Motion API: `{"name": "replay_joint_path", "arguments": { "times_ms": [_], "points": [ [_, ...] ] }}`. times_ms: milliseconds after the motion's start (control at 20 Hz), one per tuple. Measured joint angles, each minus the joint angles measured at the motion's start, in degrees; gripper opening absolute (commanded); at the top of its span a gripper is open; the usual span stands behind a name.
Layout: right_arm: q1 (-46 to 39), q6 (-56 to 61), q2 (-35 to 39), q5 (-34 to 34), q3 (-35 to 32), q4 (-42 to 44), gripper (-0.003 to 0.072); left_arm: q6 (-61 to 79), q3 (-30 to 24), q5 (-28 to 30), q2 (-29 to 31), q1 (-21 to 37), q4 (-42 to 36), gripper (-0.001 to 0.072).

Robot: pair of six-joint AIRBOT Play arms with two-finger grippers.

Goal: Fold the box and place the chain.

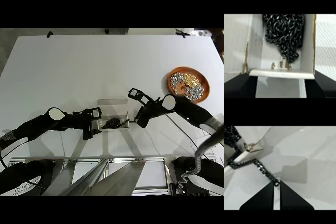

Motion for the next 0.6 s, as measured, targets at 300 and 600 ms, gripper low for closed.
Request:
{"name": "replay_joint_path", "arguments": {
  "times_ms": [300,600],
  "points": [
    [0.0,3.3,16.2,-0.5,0.0,0.7,0.0005,0.0,0.0,0.0,0.0,0.0,0.0,0.0270],
    [0.1,-0.9,21.6,-1.3,0.0,17.2,0.0004,0.0,0.0,0.0,0.0,0.0,0.0,0.0270]
  ]
}}
